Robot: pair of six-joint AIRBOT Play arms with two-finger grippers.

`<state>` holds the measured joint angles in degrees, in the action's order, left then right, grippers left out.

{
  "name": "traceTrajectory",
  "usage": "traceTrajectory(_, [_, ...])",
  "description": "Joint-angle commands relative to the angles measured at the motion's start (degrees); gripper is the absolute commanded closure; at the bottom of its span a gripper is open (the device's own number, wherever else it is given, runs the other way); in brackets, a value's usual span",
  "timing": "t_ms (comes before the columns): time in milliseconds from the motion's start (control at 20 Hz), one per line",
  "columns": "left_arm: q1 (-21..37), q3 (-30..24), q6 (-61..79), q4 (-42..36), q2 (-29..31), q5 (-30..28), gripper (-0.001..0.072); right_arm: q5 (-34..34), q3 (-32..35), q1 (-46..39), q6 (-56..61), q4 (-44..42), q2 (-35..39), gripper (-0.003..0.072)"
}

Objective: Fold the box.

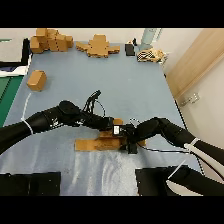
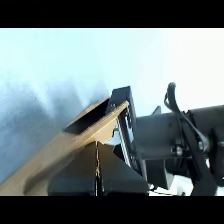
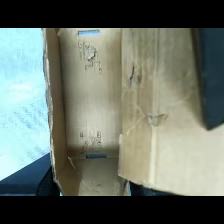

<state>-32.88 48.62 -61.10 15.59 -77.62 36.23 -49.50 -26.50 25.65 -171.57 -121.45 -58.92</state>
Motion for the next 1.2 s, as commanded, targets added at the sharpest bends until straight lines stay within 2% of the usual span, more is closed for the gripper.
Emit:
traceTrajectory(0, [0.00,-0.09,-0.24,0.07,-3.52,-5.07,0.0698,-0.11,-0.09,0.07,-0.37,0.20,-0.04,0.0189])
traceTrajectory(150, [0.00,-0.09,-1.57,2.12,-6.78,-2.29,0.0699,-0.09,-0.09,0.07,-0.37,0.22,-0.04,0.0189])
traceTrajectory(250, [0.00,-0.07,-5.51,5.97,-7.02,-1.99,0.0699,-0.09,-0.09,0.07,-0.37,0.22,-0.04,0.0189])
traceTrajectory(400, [-0.13,-0.07,-6.05,6.51,-7.02,1.18,0.0699,-0.09,-0.09,0.07,-0.37,0.22,-0.04,0.0189])
traceTrajectory(750, [-0.20,0.00,-3.63,6.54,-6.19,-0.26,0.0698,-0.02,-0.09,0.07,-0.37,0.24,-0.04,0.0189])
traceTrajectory(900, [2.12,-0.02,2.05,6.51,-2.60,2.73,0.0699,-0.07,-0.09,0.07,-0.37,0.22,-0.04,0.0189])
traceTrajectory(1050, [8.17,-0.66,7.82,6.78,4.42,8.52,0.0698,-0.09,-0.09,0.07,-0.37,0.22,-0.04,0.0189])
traceTrajectory(1150, [13.55,-1.03,20.61,6.78,9.22,16.72,0.0698,-0.07,-0.09,0.07,-0.37,0.24,-0.04,0.0189])
